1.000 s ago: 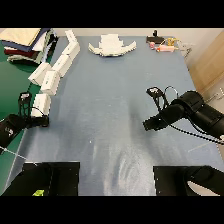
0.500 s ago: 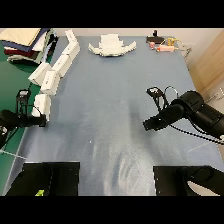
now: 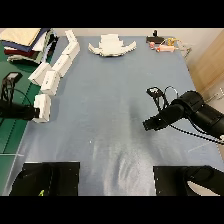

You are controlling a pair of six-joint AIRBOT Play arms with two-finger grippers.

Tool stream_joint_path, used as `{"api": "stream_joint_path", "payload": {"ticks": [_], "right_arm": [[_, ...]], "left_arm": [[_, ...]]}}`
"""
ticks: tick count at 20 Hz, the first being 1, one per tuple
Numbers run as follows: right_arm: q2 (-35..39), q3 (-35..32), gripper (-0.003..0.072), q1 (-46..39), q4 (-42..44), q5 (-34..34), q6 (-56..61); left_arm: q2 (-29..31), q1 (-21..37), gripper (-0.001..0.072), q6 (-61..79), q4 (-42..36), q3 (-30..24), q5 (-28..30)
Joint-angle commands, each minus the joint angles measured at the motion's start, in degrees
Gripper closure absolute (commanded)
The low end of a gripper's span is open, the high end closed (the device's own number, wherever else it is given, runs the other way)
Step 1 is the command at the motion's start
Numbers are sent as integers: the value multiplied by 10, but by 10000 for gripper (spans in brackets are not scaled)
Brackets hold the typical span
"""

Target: Fold the box.

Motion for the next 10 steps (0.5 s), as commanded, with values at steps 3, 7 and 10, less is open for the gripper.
{"api": "stream_joint_path", "payload": {"ticks": [3,7,10], "right_arm": [[0,0,681,0,0,0,0],[0,0,681,0,0,0,0],[0,0,682,0,0,0,0]], "left_arm": [[-106,-179,696,-57,-59,112,11],[-247,-282,696,-85,-70,181,39],[-295,-328,696,-84,-89,190,62]]}}
